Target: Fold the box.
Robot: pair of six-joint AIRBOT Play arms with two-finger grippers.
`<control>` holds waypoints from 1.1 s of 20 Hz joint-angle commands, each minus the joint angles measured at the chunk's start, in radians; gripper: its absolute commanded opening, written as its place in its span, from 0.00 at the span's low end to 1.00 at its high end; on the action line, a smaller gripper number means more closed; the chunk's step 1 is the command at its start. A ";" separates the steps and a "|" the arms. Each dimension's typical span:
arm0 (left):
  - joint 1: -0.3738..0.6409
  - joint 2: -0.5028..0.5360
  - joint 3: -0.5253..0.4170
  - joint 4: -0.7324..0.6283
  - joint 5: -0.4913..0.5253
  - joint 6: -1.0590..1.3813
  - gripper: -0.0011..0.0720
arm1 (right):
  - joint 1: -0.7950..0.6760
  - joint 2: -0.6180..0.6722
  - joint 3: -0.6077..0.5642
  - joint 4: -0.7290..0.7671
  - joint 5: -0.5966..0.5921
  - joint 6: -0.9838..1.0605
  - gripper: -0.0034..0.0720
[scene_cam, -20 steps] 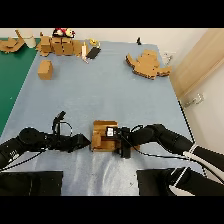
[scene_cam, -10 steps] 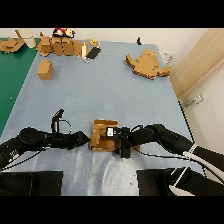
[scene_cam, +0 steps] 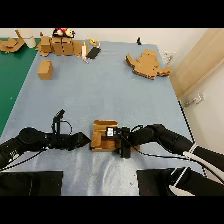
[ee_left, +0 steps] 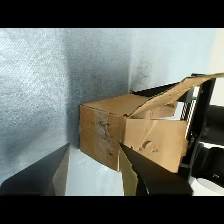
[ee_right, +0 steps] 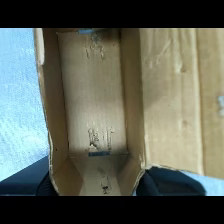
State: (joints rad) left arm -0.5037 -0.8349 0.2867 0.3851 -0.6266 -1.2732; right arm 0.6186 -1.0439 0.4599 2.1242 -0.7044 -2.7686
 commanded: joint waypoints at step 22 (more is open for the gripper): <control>0.135 0.043 0.017 -0.101 -0.237 0.166 0.69 | 0.000 0.000 0.001 0.000 0.000 0.000 0.82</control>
